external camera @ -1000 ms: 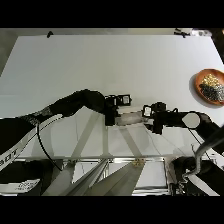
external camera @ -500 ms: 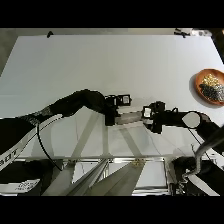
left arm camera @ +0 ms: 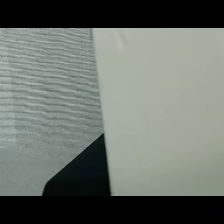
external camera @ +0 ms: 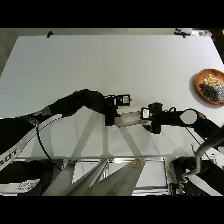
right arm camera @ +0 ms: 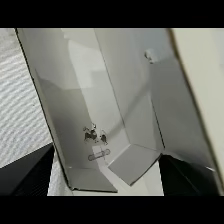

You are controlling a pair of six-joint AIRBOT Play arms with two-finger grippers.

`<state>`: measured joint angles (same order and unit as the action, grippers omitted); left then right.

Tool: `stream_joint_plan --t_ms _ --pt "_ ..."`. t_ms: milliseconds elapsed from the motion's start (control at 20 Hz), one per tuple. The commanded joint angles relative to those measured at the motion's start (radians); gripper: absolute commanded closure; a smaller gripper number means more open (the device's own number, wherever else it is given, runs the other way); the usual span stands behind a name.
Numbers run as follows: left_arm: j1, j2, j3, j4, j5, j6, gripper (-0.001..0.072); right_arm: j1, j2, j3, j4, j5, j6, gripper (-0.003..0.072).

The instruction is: Fold the box and place the chain.

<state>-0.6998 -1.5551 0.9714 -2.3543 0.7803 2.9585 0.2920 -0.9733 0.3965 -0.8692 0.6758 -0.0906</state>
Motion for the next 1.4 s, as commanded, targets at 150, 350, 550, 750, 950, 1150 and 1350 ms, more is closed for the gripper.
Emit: stream_joint_plan --t_ms 150,350,550,750,950,1150,1350 --pt "0.0 0.0 0.0 -0.001 -0.003 0.0 0.0697 0.001 -0.041 0.0 0.009 0.093 -0.015 -0.0003" --pt "0.0 0.0 0.0 -0.001 -0.003 0.0 0.0697 0.001 -0.041 0.0 0.01 0.131 0.024 -0.0001" --pt "0.0 0.0 0.0 -0.001 -0.003 0.0 0.0697 0.001 -0.042 0.0 0.039 0.093 0.034 0.001" --pt "0.0 0.0 0.0 -0.001 -0.003 0.0 0.0697 0.001 -0.043 0.0 0.061 0.064 0.035 -0.0008" --pt "0.0 0.0 0.0 -0.001 -0.003 0.0 0.0697 -0.045 -0.043 0.0 0.062 0.068 0.007 -0.0014" --pt "0.0 0.0 0.0 -0.001 -0.003 0.0 0.0697 -0.058 -0.052 0.0 0.087 0.071 0.003 -0.0014" --pt "0.0 0.0 0.0 -0.001 -0.003 0.0 0.0697 -0.086 -0.053 0.0 0.072 0.105 -0.05 -0.0014"
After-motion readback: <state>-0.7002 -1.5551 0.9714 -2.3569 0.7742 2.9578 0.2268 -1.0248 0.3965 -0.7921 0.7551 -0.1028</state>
